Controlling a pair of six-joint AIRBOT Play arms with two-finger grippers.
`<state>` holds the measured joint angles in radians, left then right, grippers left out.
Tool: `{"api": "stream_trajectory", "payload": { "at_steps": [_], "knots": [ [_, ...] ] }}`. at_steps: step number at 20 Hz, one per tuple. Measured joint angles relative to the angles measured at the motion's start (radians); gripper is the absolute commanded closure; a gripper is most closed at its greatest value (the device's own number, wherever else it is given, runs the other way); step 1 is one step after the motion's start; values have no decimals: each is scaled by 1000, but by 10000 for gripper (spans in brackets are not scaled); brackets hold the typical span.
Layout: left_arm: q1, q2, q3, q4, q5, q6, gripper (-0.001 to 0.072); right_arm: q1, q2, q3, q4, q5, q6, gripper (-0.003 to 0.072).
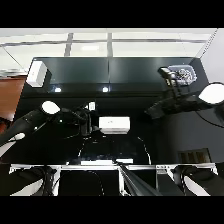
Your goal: Fold the box and place the chain.
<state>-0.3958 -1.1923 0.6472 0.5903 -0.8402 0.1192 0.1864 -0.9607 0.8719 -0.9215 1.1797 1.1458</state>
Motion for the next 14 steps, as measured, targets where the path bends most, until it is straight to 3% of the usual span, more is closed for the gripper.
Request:
{"api": "stream_trajectory", "payload": {
  "at_steps": [4, 9, 14],
  "knots": [
    [-99, -2, 93, 15, 31, -90, -5, -66, 24, -24, -53, 36, 34, 670],
    [-222, -185, 241, 25, 133, -214, -5, -87, 31, -72, -56, 22, 48, 671],
    [-254, -290, 333, 30, 89, -356, -6, -91, 32, -86, -67, 31, 50, 670]
  ]
}}
